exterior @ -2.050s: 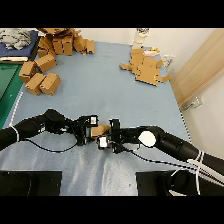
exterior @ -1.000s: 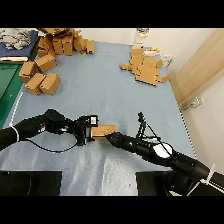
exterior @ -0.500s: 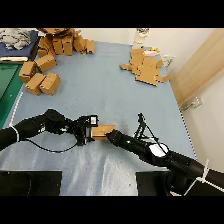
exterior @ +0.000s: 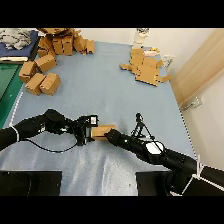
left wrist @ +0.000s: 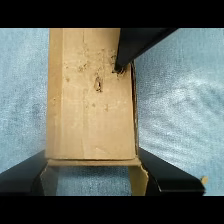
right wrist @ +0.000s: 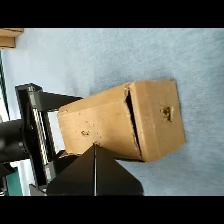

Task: Fold the box.

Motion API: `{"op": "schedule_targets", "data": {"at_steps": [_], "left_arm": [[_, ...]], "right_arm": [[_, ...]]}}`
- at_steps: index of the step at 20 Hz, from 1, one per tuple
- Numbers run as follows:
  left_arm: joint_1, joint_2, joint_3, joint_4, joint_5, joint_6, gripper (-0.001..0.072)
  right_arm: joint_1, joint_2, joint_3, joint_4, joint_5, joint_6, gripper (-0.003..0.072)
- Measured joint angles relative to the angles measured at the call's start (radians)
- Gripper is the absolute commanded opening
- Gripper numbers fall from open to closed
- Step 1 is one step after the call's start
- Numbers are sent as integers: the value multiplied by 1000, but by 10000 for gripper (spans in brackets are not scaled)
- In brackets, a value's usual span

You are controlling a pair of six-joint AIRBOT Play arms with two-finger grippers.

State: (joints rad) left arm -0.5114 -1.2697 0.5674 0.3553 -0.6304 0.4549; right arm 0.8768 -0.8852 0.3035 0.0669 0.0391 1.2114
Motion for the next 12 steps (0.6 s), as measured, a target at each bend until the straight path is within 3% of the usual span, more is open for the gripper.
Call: {"op": "schedule_targets", "data": {"at_steps": [12], "left_arm": [[0,0,0,0,0,0,477]], "right_arm": [[0,-53,41,-15,5,0,-2]]}}
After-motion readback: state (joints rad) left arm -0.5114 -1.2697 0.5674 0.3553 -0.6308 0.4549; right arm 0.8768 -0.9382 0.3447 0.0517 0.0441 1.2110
